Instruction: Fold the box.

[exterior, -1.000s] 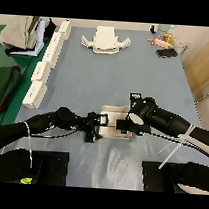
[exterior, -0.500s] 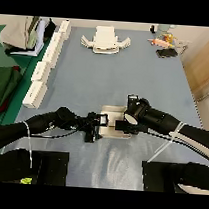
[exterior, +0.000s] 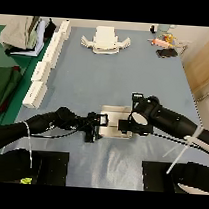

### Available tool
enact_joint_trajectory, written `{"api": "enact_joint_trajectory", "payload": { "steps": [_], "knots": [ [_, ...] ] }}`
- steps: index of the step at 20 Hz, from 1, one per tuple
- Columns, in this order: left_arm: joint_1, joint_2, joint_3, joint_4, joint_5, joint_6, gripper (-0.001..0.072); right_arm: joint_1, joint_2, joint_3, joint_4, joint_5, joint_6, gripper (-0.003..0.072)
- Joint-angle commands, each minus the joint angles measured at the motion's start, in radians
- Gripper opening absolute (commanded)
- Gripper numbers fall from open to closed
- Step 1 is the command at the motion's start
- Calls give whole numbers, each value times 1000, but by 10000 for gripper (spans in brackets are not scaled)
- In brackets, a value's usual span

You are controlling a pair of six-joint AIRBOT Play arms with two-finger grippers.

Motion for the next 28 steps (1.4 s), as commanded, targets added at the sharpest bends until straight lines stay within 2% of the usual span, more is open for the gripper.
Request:
{"api": "enact_joint_trajectory", "payload": {
  "steps": [1,2,3,4,5,7,8,11,14,16,21,28],
  "knots": [
    [0,0,0,0,0,0,511,-13,127,0,-3,32,-2,498],
    [0,0,0,0,1,0,511,-31,159,0,-10,37,-2,355],
    [0,0,0,0,0,0,511,-63,185,0,-17,39,-17,143],
    [0,0,0,0,0,0,511,-109,204,0,-20,38,-47,34],
    [0,0,0,0,0,0,511,-164,214,0,-21,31,-91,7],
    [0,0,0,0,0,0,511,-313,204,0,19,4,-225,5],
    [0,0,0,0,0,0,511,-406,187,0,84,-34,-320,4],
    [0,0,0,0,0,0,511,-679,95,1,416,-151,-683,5],
    [0,0,0,0,1,0,511,-898,-77,25,854,-80,-1080,5],
    [0,0,0,0,0,0,511,-955,-198,54,1014,4,-1198,5],
    [0,0,0,0,0,0,511,-909,-362,103,1049,48,-1273,5],
    [0,0,0,0,0,0,511,-757,-380,103,1025,131,-1510,6]
  ]
}}
